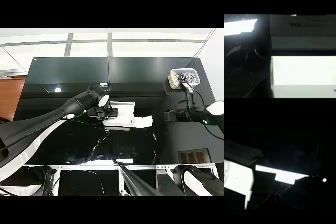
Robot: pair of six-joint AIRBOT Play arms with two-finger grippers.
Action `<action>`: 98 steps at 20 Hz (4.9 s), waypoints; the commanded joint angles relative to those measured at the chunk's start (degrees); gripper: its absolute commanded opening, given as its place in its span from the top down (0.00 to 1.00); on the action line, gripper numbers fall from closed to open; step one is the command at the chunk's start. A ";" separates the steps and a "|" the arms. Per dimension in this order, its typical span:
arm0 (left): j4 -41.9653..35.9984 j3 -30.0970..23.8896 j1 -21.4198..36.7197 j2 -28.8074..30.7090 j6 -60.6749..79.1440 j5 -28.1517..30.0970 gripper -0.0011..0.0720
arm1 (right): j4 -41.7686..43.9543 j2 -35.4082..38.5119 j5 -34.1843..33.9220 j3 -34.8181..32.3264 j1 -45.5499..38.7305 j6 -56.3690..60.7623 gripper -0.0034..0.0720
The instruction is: Fold the box and place the chain.
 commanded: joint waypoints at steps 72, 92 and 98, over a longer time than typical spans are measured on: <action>0.04 0.07 0.00 -0.02 0.04 -0.13 0.95 | -31.54 -31.21 13.70 34.73 46.66 69.44 0.58; 0.04 0.07 0.00 -0.02 0.04 -0.35 0.95 | -31.91 -17.00 12.66 32.57 43.69 55.49 0.49; 0.04 0.07 0.02 -0.02 0.04 -0.33 0.95 | -72.67 -3.72 9.60 28.22 33.27 62.10 0.49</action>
